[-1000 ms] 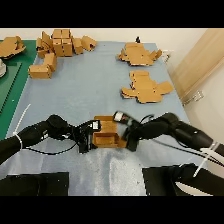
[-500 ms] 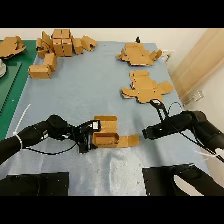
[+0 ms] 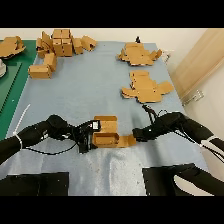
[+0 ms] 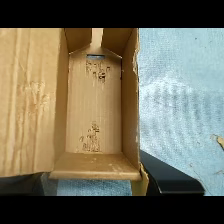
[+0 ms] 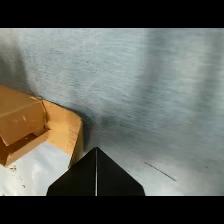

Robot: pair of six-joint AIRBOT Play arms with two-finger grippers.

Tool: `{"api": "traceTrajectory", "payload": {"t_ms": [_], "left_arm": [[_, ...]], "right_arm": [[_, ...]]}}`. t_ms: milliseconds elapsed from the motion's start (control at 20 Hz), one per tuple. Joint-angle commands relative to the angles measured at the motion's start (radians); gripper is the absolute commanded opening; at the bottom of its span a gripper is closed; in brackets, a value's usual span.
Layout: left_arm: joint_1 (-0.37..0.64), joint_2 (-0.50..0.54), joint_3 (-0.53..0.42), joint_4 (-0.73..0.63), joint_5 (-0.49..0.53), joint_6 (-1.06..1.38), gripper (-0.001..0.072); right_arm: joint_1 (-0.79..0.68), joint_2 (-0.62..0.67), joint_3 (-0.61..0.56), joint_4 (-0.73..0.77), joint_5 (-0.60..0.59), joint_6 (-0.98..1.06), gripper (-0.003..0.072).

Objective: Fold the box.

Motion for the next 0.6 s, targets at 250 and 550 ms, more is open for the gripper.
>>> {"api": "traceTrajectory", "payload": {"t_ms": [250,550], "left_arm": [[0.000,0.000,0.000,0.000,0.000,0.000,0.0426],[0.000,0.000,0.000,0.000,0.000,0.000,0.0426]], "right_arm": [[0.114,-0.035,0.006,0.122,0.065,-0.014,0.0000],[0.114,-0.003,0.058,0.133,-0.002,-0.014,0.0092]]}}
